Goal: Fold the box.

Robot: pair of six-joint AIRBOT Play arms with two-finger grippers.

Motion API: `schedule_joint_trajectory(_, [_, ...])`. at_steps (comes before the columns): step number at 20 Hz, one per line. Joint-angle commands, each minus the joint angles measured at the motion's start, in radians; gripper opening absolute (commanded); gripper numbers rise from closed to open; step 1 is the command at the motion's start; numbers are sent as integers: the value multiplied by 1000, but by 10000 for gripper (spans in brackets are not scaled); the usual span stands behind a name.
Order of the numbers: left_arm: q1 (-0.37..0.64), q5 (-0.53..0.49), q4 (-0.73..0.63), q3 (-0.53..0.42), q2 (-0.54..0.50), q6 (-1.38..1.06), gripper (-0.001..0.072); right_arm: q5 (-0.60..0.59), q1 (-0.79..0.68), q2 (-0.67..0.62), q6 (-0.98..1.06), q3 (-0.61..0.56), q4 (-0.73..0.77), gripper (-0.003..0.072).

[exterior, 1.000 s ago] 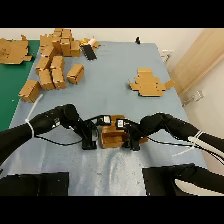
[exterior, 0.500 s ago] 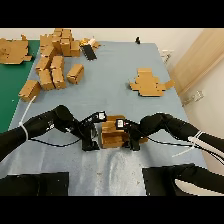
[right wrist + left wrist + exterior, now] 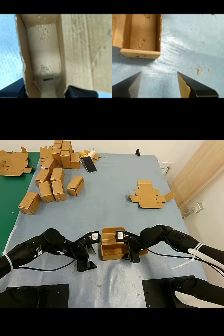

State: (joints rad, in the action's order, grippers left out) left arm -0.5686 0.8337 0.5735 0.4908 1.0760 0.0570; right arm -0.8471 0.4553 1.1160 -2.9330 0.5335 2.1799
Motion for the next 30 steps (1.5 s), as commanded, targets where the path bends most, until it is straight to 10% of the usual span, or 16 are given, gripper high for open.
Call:
schedule_joint_trajectory(1, [1,-73,-53,-14,-10,-9,692,0,1,0,0,0,0,500])
schedule_joint_trajectory(30, [-132,-259,-158,9,72,-174,692,0,1,0,0,0,0,499])
